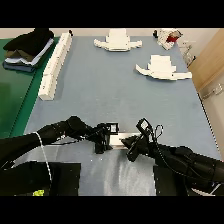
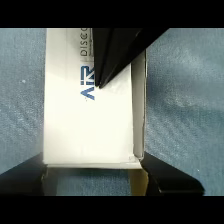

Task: Fold the box.

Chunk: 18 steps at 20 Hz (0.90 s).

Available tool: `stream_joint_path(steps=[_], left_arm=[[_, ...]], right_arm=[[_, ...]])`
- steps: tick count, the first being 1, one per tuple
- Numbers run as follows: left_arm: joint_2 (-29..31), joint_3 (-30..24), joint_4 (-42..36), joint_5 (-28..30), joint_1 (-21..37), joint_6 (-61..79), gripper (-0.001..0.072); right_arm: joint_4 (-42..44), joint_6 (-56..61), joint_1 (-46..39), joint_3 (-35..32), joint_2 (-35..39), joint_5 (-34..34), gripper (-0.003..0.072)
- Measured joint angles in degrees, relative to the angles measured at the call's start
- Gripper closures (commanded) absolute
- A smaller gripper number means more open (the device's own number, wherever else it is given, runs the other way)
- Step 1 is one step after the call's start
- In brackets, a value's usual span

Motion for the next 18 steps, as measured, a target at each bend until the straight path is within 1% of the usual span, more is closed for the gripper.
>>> stream_joint_path(steps=[5,11,13,18], left_arm=[[0.0,0.0,-0.04,0.0,0.02,-0.04,0.0244],[0.0,0.0,-0.13,-0.04,0.02,-0.13,0.0243],[0.0,0.0,-0.15,-0.07,0.02,-0.22,0.0244],[0.0,0.0,-0.2,-0.07,0.02,-0.28,0.0244]], right_arm=[[-0.07,0.11,0.09,-0.15,-0.22,-0.02,0.0674],[-1.81,0.13,0.11,-0.35,2.62,-1.64,0.0666],[-2.89,0.13,0.13,-0.2,3.69,-1.68,0.0634],[-7.1,0.13,-0.02,0.83,6.49,-0.39,0.0627]])
